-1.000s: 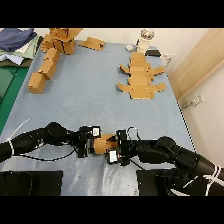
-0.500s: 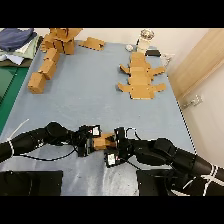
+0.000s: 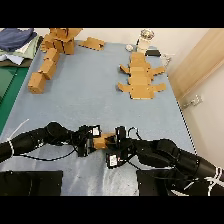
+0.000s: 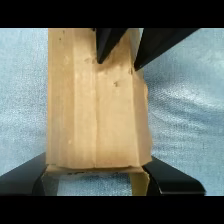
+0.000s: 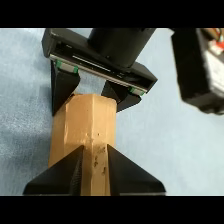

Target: Fold the box.

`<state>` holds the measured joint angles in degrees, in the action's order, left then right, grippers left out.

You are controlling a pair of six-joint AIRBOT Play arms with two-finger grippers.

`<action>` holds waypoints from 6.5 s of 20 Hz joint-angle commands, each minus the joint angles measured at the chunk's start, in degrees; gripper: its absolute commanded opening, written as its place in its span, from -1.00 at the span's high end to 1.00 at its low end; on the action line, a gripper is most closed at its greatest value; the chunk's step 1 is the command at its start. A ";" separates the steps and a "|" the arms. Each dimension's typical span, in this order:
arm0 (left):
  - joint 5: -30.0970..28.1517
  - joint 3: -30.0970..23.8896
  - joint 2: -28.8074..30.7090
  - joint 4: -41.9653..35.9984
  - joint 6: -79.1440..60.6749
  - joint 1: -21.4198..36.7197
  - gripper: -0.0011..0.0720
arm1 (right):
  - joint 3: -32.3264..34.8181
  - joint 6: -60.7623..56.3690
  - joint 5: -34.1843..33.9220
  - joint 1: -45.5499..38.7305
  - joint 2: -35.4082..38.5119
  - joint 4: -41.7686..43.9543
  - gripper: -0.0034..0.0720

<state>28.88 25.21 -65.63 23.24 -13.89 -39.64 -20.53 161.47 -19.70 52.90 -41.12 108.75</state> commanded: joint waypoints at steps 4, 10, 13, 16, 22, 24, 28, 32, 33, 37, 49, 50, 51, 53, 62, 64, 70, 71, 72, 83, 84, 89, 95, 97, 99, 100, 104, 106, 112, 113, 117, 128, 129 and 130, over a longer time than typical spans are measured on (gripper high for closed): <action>0.07 0.02 -0.02 -0.04 0.02 0.00 -0.46 | 0.02 -0.07 1.42 0.04 -0.39 -0.46 0.45; 0.07 0.02 -0.02 -0.04 0.02 -0.02 -0.46 | 0.02 -0.07 3.13 0.07 -2.14 -0.59 0.66; 0.07 0.02 -0.02 -0.04 0.02 -0.02 -0.46 | 0.02 -0.07 2.86 0.09 -2.64 -0.59 0.66; 0.07 0.02 -0.02 -0.04 0.02 -0.02 -0.46 | 0.02 -0.09 2.36 0.76 -3.37 -0.26 0.66; 0.07 0.02 -0.02 -0.04 0.02 -0.02 -0.46 | 0.02 -0.61 -0.87 2.23 -2.47 0.57 0.65; 0.04 0.02 -0.02 -0.04 0.02 -0.02 -0.46 | 0.02 -3.89 -0.98 2.23 0.11 0.57 0.64; 0.07 0.02 -0.02 -0.04 0.02 -0.02 -0.46 | -0.11 -27.96 -0.90 2.05 8.76 0.59 0.64; 0.07 0.02 -0.02 -0.04 0.02 -0.02 -0.46 | 0.11 -84.94 -9.05 -2.84 11.98 -0.83 0.91; 0.07 0.02 -0.02 -0.04 0.02 -0.02 -0.46 | 0.70 -92.52 -11.32 -4.87 11.58 -0.61 0.91; 0.07 0.02 -0.02 -0.04 0.02 -0.02 -0.46 | 6.60 -100.80 -1.86 -9.35 10.34 12.07 0.91; 0.07 0.02 -0.02 -0.04 0.02 -0.02 -0.46 | 9.81 -100.00 2.62 -7.43 10.29 17.70 0.91; 0.07 0.02 -0.02 -0.04 0.02 -0.02 -0.46 | 9.86 -100.00 2.58 -6.88 9.81 17.70 0.91; 0.04 0.02 -0.02 -0.04 0.02 -0.02 -0.46 | 9.86 -100.00 2.51 -6.47 8.85 17.73 0.91; 0.07 0.02 -0.02 -0.04 0.02 -0.02 -0.46 | 9.84 -99.97 2.69 -6.32 6.21 17.75 0.91; 0.04 0.02 -0.02 -0.04 0.02 0.00 -0.46 | 8.35 -95.80 2.99 -4.94 5.38 15.98 0.91; 0.09 0.02 -0.02 -0.04 0.02 -0.02 -0.46 | 5.75 -95.38 0.39 -5.05 9.68 8.41 0.91; 0.07 0.02 -0.02 -0.04 0.02 -0.02 -0.46 | -1.42 -104.21 -27.15 -14.99 10.08 -16.37 0.91; 0.07 0.02 -0.02 -0.04 0.02 -0.02 -0.46 | -2.38 -105.15 -29.86 -17.20 8.17 -16.28 0.91; 0.07 0.02 -0.02 -0.04 0.02 -0.02 -0.46 | -3.54 -105.90 -32.22 -19.39 5.64 -15.52 0.91; 0.02 0.09 -0.02 -1.20 0.02 -0.02 -0.46 | -9.97 -108.15 -26.36 -23.23 -11.21 -6.45 0.91; -0.02 0.11 -0.02 -2.43 0.02 0.00 -0.46 | -9.97 -108.43 -25.73 -23.23 -11.32 -6.47 0.91; -0.48 1.22 0.04 -4.31 5.92 0.22 -0.46 | -9.97 -109.02 -24.83 -23.23 -11.30 -6.47 0.91; -7.56 2.34 4.52 1.55 23.37 6.32 -0.46 | -9.97 -109.00 -24.83 -23.23 -11.30 -7.67 0.91; -7.56 2.34 7.69 10.54 34.42 13.27 -0.46 | -9.99 -109.02 -24.85 -23.37 -11.28 -9.03 0.91; -5.88 2.34 10.12 22.71 43.95 21.94 -0.46 | -9.99 -109.00 -24.85 -23.63 -11.30 -9.62 0.91; -4.85 2.34 10.86 28.09 47.47 26.91 -0.46 | -9.99 -109.00 -24.87 -23.63 -11.30 -9.81 0.91; -4.00 2.34 11.41 32.79 51.06 45.03 -0.46 | -9.99 -109.00 -24.85 -23.63 -11.30 -9.97 0.91; -4.42 2.34 11.39 32.76 51.01 52.43 -0.46 | -9.99 -109.00 -24.72 -23.63 -11.30 -9.97 0.91; -12.00 3.67 6.84 32.98 50.34 58.88 -0.46 | -9.99 -109.00 -24.68 -23.63 -11.30 -9.92 0.91; -13.14 4.55 4.87 32.98 50.36 58.90 -0.46 | -9.99 -109.00 -24.70 -23.63 -11.30 -9.92 0.91; -12.83 9.99 -3.21 32.94 50.66 58.88 -0.46 | -9.99 -109.00 -24.70 -23.63 -11.30 -9.90 0.91; -9.18 12.94 -9.03 32.96 51.43 59.32 -0.99 | -9.99 -109.00 -23.19 -23.63 -11.30 -9.51 0.91; -8.55 12.94 -8.98 32.98 51.45 59.67 -0.99 | -9.99 -109.00 -23.23 -23.63 -11.30 -9.49 0.91; -6.67 12.94 -8.52 32.98 51.47 60.41 -0.98 | -9.99 -109.00 -23.28 -23.63 -11.30 -9.46 0.91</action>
<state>18.39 38.06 -74.11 55.90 37.54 19.94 -30.48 52.47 -43.03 29.30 -52.38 99.11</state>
